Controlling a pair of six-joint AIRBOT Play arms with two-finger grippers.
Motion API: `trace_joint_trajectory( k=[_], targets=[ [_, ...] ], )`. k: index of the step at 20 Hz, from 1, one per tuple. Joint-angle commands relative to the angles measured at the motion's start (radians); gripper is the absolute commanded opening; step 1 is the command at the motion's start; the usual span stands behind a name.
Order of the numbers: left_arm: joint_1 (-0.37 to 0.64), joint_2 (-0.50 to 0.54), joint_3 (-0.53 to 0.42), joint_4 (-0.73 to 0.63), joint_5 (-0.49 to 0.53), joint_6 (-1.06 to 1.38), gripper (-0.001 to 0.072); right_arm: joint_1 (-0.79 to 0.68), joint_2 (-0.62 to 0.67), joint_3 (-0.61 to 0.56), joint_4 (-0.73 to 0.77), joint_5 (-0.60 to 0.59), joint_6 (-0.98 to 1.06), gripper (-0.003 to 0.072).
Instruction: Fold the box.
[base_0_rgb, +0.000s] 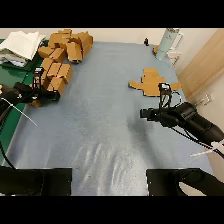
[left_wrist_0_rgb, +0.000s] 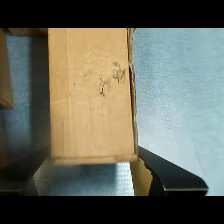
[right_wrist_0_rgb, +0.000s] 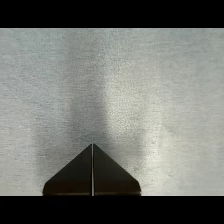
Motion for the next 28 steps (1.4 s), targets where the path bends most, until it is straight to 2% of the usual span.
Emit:
trace_joint_trajectory(
  k=[1,4,10,11,13,16,19,24,26,28],
  targets=[
    [0.068,0.043,0.024,0.078,-0.244,-0.129,0.0692,0.0,-0.001,0.0,0.002,0.0,0.0,0.0006],
    [0.108,0.103,0.063,0.126,-0.43,-0.153,0.0692,0.0,-0.001,0.0,0.001,0.0,-0.003,0.0006],
    [0.073,0.249,0.135,0.113,-0.646,-0.153,0.069,0.0,-0.001,0.0,0.002,0.0,-0.004,0.0007],
    [0.054,0.268,0.145,0.09,-0.674,-0.153,0.0627,0.0,-0.001,0.001,0.003,0.001,-0.004,0.0006],
    [0.0,0.298,0.164,0.037,-0.724,-0.146,0.0022,0.0,-0.001,0.003,0.039,0.018,-0.064,0.0006],
    [-0.132,0.317,0.177,0.013,-0.717,-0.157,0.001,0.0,-0.021,0.051,0.142,0.003,-0.189,0.0006],
    [-0.333,0.321,0.153,0.015,-0.683,-0.266,0.0008,0.0,-0.114,0.154,0.198,-0.1,-0.246,0.0006],
    [-0.668,0.321,0.05,0.071,-0.502,-0.46,0.0008,0.002,-0.303,0.307,0.34,-0.18,-0.353,0.0006],
    [-0.756,0.321,0.022,0.126,-0.451,-0.539,0.0008,0.008,-0.345,0.326,0.409,-0.173,-0.364,0.0006],
    [-0.804,0.321,0.012,0.158,-0.437,-0.563,0.0012,0.008,-0.359,0.326,0.447,-0.169,-0.363,0.0006]
  ],
)
